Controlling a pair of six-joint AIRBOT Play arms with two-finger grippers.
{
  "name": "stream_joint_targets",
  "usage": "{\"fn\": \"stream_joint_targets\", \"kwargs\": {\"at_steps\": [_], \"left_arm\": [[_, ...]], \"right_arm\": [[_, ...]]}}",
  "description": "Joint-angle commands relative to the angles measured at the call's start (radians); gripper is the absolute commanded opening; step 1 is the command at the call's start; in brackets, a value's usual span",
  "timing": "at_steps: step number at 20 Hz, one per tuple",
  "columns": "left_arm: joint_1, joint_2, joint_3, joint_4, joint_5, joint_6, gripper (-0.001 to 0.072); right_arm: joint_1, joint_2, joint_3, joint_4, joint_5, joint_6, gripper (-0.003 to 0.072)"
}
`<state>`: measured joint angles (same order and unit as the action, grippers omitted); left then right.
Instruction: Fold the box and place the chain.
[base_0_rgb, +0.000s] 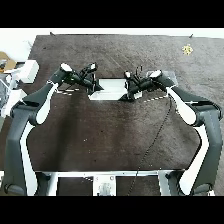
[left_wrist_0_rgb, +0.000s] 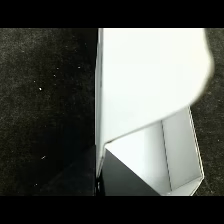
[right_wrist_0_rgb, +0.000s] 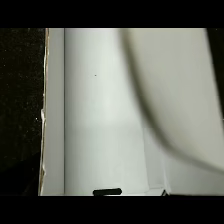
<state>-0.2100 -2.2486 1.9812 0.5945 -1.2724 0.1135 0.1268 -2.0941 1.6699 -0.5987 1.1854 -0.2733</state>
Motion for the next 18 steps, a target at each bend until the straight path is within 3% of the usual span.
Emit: {"fn": "stream_joint_targets", "kwargs": {"at_steps": [1, 18], "left_arm": [[0.0, -0.001, 0.0, 0.0, 0.001, 0.0, 0.0013], [0.0, -0.001, 0.0, -0.003, 0.001, 0.0, 0.0013]], "right_arm": [[0.0, -0.001, 0.001, -0.018, -0.016, 0.005, 0.0486], [0.0, -0.001, 0.001, -0.018, -0.03, 0.004, 0.0487]]}}
